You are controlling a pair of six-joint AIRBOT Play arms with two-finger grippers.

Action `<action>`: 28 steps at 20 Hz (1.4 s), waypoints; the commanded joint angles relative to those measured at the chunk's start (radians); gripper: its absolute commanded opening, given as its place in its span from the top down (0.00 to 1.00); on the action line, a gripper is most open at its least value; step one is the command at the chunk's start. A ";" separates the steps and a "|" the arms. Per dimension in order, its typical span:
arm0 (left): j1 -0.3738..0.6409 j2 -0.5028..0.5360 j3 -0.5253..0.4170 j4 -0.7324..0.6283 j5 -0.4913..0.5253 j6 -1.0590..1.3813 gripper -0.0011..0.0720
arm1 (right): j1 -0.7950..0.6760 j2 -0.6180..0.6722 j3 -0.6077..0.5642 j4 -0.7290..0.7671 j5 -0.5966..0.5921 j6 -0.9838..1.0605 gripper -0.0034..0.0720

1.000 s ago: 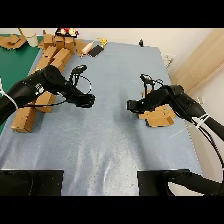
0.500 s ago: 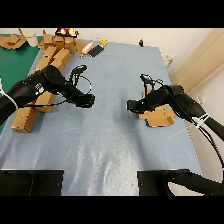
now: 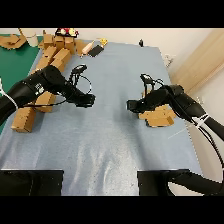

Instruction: Fold the box.

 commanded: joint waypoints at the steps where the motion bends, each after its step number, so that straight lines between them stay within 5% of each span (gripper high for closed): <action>1: 0.000 0.000 0.001 0.000 0.006 0.000 0.97 | 0.000 0.000 0.001 0.000 0.006 0.000 0.95; 7: 0.000 0.000 0.001 0.000 0.058 0.000 0.97 | -0.001 -0.002 0.013 0.066 -0.005 0.000 0.95; 8: 0.000 0.000 0.001 0.000 0.060 0.000 0.97 | -0.002 -0.001 0.035 0.076 -0.035 0.000 0.90; 9: 0.000 0.000 0.001 0.000 0.058 0.000 0.97 | -0.008 -0.001 0.076 0.069 -0.087 -0.002 0.69; 10: 0.000 0.000 0.001 0.000 0.062 0.000 0.97 | -0.023 -0.001 0.125 0.051 -0.143 -0.002 0.59; 15: 0.000 0.000 0.001 0.005 0.061 -0.001 0.97 | -0.313 -0.002 0.364 -0.180 -0.383 -0.003 0.53; 16: 0.000 0.000 0.001 0.005 0.060 -0.001 0.96 | -0.426 -0.002 0.373 -0.221 -0.418 -0.013 0.44; 17: 0.000 0.000 0.001 0.004 0.061 0.000 0.71 | -0.539 -0.004 0.373 -0.233 -0.439 -0.036 0.37; 18: 0.000 0.000 0.001 0.003 0.063 -0.001 0.24 | -0.658 -0.011 0.370 -0.232 -0.439 -0.090 0.35; 19: 0.000 -0.001 0.001 0.000 0.069 -0.001 0.08 | -0.755 -0.020 0.367 -0.220 -0.435 -0.116 0.35; 23: 0.000 0.000 0.001 -0.003 0.073 -0.001 0.08 | -0.999 -0.129 0.367 0.068 -0.324 -0.373 0.35; 28: -0.002 -0.001 0.001 -0.023 0.072 -0.001 0.08 | -1.019 -0.356 0.372 0.122 -0.278 -0.532 0.35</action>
